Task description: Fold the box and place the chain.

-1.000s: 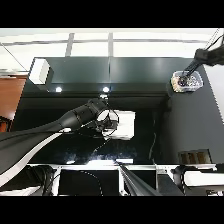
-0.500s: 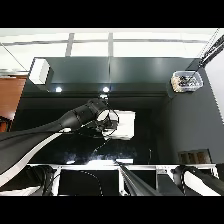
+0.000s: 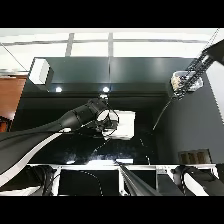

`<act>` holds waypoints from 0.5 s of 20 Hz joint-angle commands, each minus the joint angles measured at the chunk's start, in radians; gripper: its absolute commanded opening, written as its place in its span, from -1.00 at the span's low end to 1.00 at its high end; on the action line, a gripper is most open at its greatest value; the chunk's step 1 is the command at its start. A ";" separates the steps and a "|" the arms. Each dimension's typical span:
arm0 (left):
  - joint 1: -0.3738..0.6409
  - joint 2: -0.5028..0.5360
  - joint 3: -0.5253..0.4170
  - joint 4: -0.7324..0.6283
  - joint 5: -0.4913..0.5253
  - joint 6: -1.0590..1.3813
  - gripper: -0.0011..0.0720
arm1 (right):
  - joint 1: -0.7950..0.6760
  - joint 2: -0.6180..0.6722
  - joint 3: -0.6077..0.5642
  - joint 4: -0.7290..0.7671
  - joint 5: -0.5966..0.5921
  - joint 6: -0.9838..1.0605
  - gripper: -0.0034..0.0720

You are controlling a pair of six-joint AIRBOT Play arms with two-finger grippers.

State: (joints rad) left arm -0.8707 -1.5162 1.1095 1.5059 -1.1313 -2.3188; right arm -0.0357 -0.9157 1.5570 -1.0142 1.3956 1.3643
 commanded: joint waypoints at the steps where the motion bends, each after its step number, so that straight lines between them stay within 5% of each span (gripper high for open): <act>1: 0.000 0.000 0.000 0.000 0.001 0.000 -0.90 | 0.077 0.026 -0.021 0.124 0.026 -0.012 -0.91; 10: 0.000 0.000 0.000 0.000 0.001 0.000 -0.90 | 0.290 0.026 -0.026 0.254 0.004 -0.011 -0.91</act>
State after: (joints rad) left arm -0.8707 -1.5162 1.1095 1.5059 -1.1305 -2.3188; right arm 0.1928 -0.8909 1.5326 -0.7925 1.4109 1.3533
